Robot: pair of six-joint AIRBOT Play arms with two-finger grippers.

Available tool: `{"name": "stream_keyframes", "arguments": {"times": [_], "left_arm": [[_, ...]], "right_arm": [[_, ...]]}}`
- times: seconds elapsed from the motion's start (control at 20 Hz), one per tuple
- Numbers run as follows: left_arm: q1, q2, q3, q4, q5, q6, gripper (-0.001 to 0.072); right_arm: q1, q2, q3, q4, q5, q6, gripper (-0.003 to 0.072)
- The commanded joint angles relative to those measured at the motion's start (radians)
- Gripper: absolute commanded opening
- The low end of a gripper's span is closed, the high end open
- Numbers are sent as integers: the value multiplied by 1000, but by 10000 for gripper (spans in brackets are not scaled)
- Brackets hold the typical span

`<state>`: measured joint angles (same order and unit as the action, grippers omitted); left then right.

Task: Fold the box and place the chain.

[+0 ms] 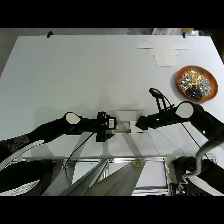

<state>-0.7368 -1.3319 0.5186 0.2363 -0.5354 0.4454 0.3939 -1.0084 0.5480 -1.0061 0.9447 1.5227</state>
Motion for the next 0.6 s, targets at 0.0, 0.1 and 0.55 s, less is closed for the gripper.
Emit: {"name": "stream_keyframes", "arguments": {"times": [0.0,0.1,0.55], "left_arm": [[0,0,0,0,0,0,151],[0,0,0,0,0,0,151],[0,0,0,0,0,0,151]], "right_arm": [[108,-2,39,-222,-43,336,407],[155,-22,70,-260,-36,397,406],[305,-196,147,-449,48,686,328]]}}
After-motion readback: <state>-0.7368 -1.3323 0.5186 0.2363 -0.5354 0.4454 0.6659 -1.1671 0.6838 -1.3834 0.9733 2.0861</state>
